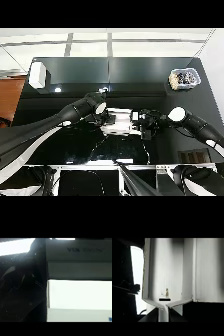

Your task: Fold the box and place the chain.

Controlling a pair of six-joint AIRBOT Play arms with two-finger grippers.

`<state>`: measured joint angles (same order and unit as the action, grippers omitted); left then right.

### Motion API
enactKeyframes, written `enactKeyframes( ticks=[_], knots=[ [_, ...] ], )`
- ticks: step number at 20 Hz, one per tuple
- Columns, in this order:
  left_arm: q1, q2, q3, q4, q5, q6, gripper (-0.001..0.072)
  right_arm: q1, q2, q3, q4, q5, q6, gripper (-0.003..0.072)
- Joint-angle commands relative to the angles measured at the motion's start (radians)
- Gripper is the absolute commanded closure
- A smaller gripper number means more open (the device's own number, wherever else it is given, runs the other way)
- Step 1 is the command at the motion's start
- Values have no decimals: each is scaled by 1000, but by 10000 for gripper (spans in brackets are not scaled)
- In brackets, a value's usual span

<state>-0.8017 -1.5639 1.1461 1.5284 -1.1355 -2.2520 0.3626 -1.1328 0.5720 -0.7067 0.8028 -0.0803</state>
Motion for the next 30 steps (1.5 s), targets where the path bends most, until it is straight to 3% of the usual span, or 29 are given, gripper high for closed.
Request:
enactKeyframes(
  ticks=[1,5,13,14,15,16,17,18,20,21,22,25,27,30],
  knots=[
    [1,0,0,0,1,0,681,1,-26,0,128,-3,7,559],
    [1,0,0,0,2,0,681,1,-87,0,294,-14,40,559],
    [1,0,0,-19,1,0,681,1,-96,0,286,-21,40,559],
    [1,0,0,-19,1,0,681,1,-96,0,286,-23,45,511],
    [1,0,0,-19,2,0,681,1,-96,0,286,-29,60,335],
    [1,0,0,-18,2,0,681,1,-96,0,283,-28,62,294],
    [1,0,0,-18,2,0,681,1,-96,0,276,-27,65,345],
    [1,0,0,-18,2,0,681,1,-96,0,264,-24,71,542],
    [1,0,0,-18,2,0,681,1,-97,-3,259,-24,78,277],
    [1,0,0,-18,2,0,681,1,-97,-4,259,-19,78,429],
    [1,0,0,-18,2,-1,681,1,-97,-3,257,-15,82,641],
    [1,0,0,-18,5,-8,681,-5,-95,39,222,45,428,670],
    [1,0,0,-18,5,-11,681,-42,-79,106,96,157,674,670],
    [1,1,0,-14,8,-38,682,-204,-3,186,-98,317,881,671]
  ],
)
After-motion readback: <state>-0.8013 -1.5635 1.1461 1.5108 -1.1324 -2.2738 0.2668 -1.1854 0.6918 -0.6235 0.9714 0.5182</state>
